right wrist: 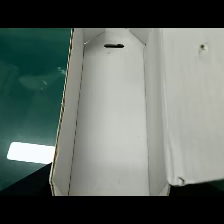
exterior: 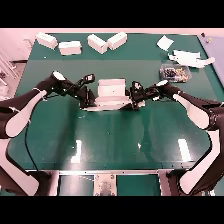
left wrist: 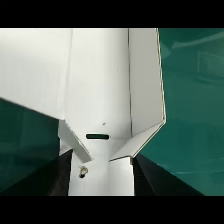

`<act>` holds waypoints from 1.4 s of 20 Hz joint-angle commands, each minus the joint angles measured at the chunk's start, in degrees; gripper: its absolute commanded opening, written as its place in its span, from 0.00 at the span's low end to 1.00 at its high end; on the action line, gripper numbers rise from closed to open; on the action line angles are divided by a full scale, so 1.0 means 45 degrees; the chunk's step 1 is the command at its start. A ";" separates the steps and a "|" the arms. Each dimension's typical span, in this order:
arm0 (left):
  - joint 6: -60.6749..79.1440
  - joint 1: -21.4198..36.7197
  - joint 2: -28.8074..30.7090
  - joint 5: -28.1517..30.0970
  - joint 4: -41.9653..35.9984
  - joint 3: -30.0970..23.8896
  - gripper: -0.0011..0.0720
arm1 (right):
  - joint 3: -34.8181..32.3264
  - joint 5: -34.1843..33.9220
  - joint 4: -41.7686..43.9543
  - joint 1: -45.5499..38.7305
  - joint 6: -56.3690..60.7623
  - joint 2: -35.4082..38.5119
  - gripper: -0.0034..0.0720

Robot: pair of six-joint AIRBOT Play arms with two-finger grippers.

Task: Fold the box and place the chain.

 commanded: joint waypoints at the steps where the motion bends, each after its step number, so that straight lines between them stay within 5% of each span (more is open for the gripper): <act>1: 0.0131 -0.0345 -0.0102 0.0136 -0.0112 -0.0005 0.58 | -0.0005 0.0000 0.0005 0.0000 0.0000 -0.0005 0.80; 8: 0.0374 -0.0636 -0.0102 0.1457 -0.0267 -0.0005 0.56 | -0.0005 0.0000 0.0005 0.0000 0.0000 -0.0005 0.80; 9: 0.0461 -0.0636 -0.0102 0.1511 -0.0408 -0.0005 0.46 | -0.0005 0.0000 0.0005 0.0000 0.0000 -0.0005 0.80; 18: 0.0806 -0.1292 -0.0126 0.1666 -0.0899 -0.0010 0.47 | -0.0005 0.0000 0.0005 0.0000 0.0000 -0.0005 0.80; 19: 0.0835 -0.1345 -0.0126 0.1753 -0.0923 -0.0010 0.60 | -0.0005 0.0000 0.0005 0.0000 0.0000 -0.0005 0.80; 22: 0.0787 -0.1345 -0.0126 0.1977 -0.0874 -0.0010 0.61 | -0.0005 0.0000 0.0005 0.0000 0.0000 -0.0005 0.80; 23: 0.0792 -0.1345 -0.0126 0.1977 -0.0806 -0.0010 0.71 | -0.0005 0.0000 0.0005 0.0000 0.0000 -0.0005 0.80; 24: 0.0772 -0.1345 -0.0126 0.2059 -0.0811 -0.0010 0.97 | -0.0005 0.0000 0.0005 0.0000 0.0000 -0.0005 0.80; 28: 0.0777 -0.1345 -0.0126 0.2084 -0.0675 -0.0010 0.96 | -0.0005 0.0000 0.0005 0.0000 0.0000 -0.0005 0.80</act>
